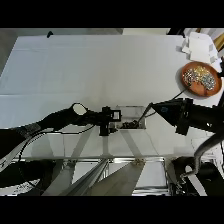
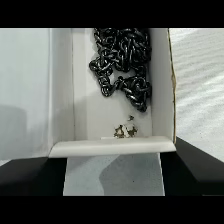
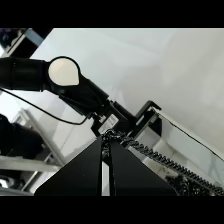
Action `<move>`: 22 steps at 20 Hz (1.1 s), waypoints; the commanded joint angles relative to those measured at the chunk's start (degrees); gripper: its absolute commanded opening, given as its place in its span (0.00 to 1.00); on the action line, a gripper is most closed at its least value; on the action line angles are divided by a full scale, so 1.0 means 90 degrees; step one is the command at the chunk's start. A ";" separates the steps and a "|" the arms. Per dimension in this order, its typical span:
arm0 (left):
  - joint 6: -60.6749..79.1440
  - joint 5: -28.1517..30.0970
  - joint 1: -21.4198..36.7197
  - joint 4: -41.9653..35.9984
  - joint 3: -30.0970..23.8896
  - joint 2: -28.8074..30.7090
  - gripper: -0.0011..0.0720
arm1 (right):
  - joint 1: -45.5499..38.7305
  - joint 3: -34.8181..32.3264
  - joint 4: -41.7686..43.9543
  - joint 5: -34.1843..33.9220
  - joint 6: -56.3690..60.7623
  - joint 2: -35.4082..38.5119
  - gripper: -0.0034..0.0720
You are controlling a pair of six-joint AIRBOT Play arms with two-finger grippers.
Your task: Fold the box and place the chain.
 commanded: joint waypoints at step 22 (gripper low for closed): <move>0.0000 0.0002 0.0002 0.0002 -0.0002 0.0002 0.39 | 0.2057 0.0012 -0.2040 -0.0767 -0.0444 -0.3893 0.26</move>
